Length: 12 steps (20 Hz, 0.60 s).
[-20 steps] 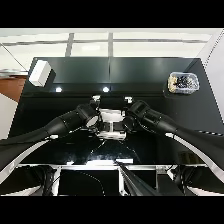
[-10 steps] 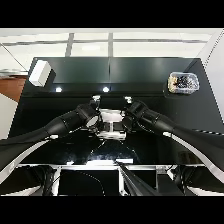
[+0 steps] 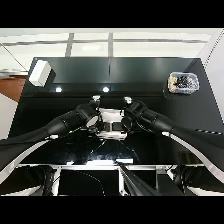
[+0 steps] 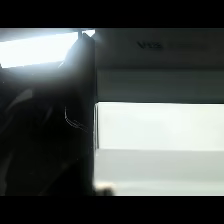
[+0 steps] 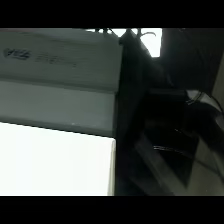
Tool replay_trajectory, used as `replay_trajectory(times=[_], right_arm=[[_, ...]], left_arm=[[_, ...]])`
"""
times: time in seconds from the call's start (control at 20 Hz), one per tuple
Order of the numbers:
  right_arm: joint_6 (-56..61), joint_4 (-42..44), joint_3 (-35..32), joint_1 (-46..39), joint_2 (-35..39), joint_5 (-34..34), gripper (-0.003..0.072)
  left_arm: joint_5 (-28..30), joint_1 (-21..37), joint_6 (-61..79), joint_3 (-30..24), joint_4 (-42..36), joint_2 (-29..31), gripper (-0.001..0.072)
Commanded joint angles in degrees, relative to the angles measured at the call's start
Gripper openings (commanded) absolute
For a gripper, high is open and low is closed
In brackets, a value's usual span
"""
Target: Fold the box and place the chain.
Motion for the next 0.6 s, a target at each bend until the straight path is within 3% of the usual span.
replay_trajectory(times=[0.0,0.4,0.45,0.5,0.55], right_arm=[[-0.07,0.22,0.00,0.13,-0.04,0.15,0.0025],[-0.15,0.39,0.00,0.31,-0.04,0.07,0.0029],[-0.13,0.37,0.00,0.31,-0.04,0.00,0.0142],[-0.09,0.37,0.00,0.31,-0.04,-0.17,0.0205],[-0.11,0.37,0.00,0.31,-0.02,-0.24,0.0204]], left_arm=[[0.20,-0.02,0.31,-0.04,0.15,-0.02,0.0028],[0.20,-0.02,0.31,-0.04,0.13,-0.02,0.0028],[0.20,-0.02,0.31,-0.04,0.13,-0.02,0.0028],[0.20,-0.02,0.31,-0.04,0.13,-0.02,0.0028],[0.20,-0.02,0.31,-0.04,0.13,-0.02,0.0029]])
